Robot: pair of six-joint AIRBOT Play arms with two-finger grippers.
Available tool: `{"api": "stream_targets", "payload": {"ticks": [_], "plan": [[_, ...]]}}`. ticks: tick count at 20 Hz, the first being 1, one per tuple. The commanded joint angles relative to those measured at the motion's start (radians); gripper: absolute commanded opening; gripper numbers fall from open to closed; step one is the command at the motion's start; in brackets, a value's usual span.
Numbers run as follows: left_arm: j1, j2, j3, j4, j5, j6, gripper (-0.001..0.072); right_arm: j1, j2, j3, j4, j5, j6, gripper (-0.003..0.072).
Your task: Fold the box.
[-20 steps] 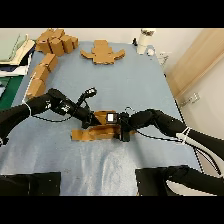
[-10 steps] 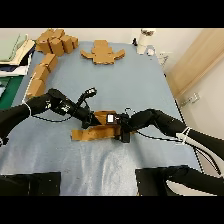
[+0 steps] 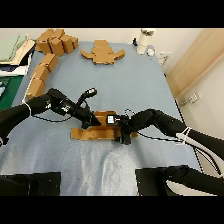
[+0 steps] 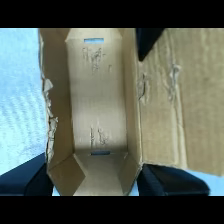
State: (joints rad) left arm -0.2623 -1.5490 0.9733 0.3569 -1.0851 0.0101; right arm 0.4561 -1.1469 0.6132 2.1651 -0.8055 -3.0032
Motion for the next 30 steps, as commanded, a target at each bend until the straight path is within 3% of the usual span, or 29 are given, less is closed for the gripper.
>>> {"api": "stream_targets", "payload": {"ticks": [1, 30], "plan": [[0.000, 0.001, 0.000, -0.001, 0.002, 0.000, 0.0014, 0.001, -0.001, 0.000, 0.002, -0.016, 0.000, 0.0702], [0.000, 0.001, 0.000, -0.023, -0.030, -0.004, 0.0014, 0.001, -0.031, 0.000, 0.002, 0.020, 0.001, 0.0692]]}}
